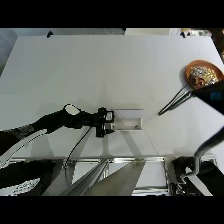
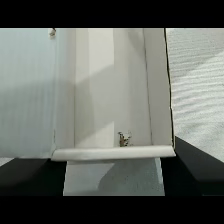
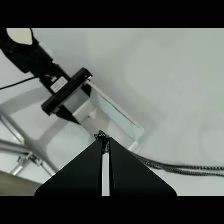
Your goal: Fold the box and place the chain.
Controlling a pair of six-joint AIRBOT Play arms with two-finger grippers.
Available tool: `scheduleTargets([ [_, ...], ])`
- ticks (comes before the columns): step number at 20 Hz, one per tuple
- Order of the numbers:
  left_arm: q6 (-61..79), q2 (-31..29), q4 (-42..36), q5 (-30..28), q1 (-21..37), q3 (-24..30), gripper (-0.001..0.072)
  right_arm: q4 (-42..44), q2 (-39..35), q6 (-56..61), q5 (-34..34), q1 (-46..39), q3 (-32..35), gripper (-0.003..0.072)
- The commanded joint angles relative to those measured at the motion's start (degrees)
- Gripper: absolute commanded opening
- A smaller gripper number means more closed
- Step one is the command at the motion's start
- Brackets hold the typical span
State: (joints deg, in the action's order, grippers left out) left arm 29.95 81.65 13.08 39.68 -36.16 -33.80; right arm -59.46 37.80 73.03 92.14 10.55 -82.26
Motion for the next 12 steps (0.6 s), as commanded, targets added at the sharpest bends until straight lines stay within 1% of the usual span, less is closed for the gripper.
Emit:
scheduleTargets([
  [1, 0.0, 0.0, 0.0, 0.0, 0.0, 0.0, 0.0211, -0.2, -1.9, 0.0, -0.7, 3.6, 4.9, 0.0019],
  [3, 0.0, 0.0, 0.0, 0.0, 0.0, 0.0, 0.0211, 1.0, -1.8, -0.6, -3.9, 4.6, 9.9, 0.002],
  [5, 0.0, 0.0, 0.0, 0.0, 0.0, 0.0, 0.0211, 2.7, -1.8, -1.6, -9.2, 5.9, 15.8, 0.002],
  [8, 0.0, 0.0, 0.0, 0.0, 0.0, 0.0, 0.0211, 3.0, -0.8, -3.1, -17.5, 8.4, 23.8, 0.002],
  [10, 0.0, 0.0, 0.0, 0.0, 0.0, 0.0, 0.0211, 3.0, 1.2, -3.3, -22.3, 11.0, 27.5, 0.0019],
  [12, 0.0, 0.0, 0.0, 0.0, 0.0, 0.0, 0.0211, 2.9, 4.5, -4.2, -25.9, 14.4, 29.1, 0.0019],
])
